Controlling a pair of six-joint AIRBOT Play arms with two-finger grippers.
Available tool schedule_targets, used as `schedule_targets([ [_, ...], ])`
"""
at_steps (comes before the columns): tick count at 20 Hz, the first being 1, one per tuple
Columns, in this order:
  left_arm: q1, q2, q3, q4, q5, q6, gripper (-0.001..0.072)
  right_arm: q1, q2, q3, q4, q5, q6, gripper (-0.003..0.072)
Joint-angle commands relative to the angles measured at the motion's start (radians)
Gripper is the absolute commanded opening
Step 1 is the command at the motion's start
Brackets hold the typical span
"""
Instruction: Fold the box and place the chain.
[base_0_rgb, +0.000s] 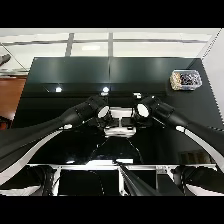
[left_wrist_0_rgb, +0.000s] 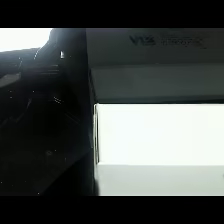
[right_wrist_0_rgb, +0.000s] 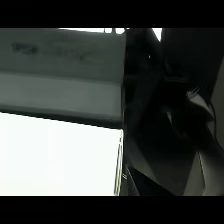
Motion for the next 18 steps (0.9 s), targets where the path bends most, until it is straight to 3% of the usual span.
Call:
schedule_targets([
  [1, 0.001, 0.0, 0.001, -0.001, -0.001, -0.002, 0.003, -0.004, 0.055, 0.008, -0.014, 0.033, -0.066, 0.0341],
  [7, 0.001, 0.0, 0.001, -0.001, -0.003, -0.002, 0.003, -0.109, 0.361, 0.019, -0.093, 0.195, -0.225, 0.0341],
  [9, 0.001, 0.0, 0.001, 0.0, -0.002, -0.002, 0.0031, -0.171, 0.478, 0.019, -0.283, 0.186, -0.228, 0.034],
  [10, 0.001, 0.0, 0.001, 0.0, 0.001, -0.002, 0.0031, -0.208, 0.516, 0.016, -0.452, 0.163, -0.226, 0.034],
  [12, 0.001, 0.0, 0.001, 0.0, 0.001, -0.002, 0.0031, -0.315, 0.527, -0.013, -0.681, 0.021, -0.226, 0.0341],
  [13, 0.001, 0.0, 0.001, 0.0, 0.0, -0.002, 0.0031, -0.396, 0.513, -0.034, -0.69, -0.088, -0.229, 0.0466],
  [14, 0.001, 0.0, 0.001, 0.001, 0.0, -0.002, 0.003, -0.488, 0.481, -0.048, -0.661, -0.19, -0.233, 0.0702],
  [17, 0.001, 0.0, 0.001, 0.001, 0.001, -0.002, 0.0031, -0.713, 0.286, -0.029, -0.422, -0.429, -0.233, 0.0715],
  [18, 0.001, 0.0, 0.001, 0.002, -0.002, -0.002, 0.0031, -0.77, 0.188, 0.039, -0.313, -0.431, -0.233, 0.0714],
])
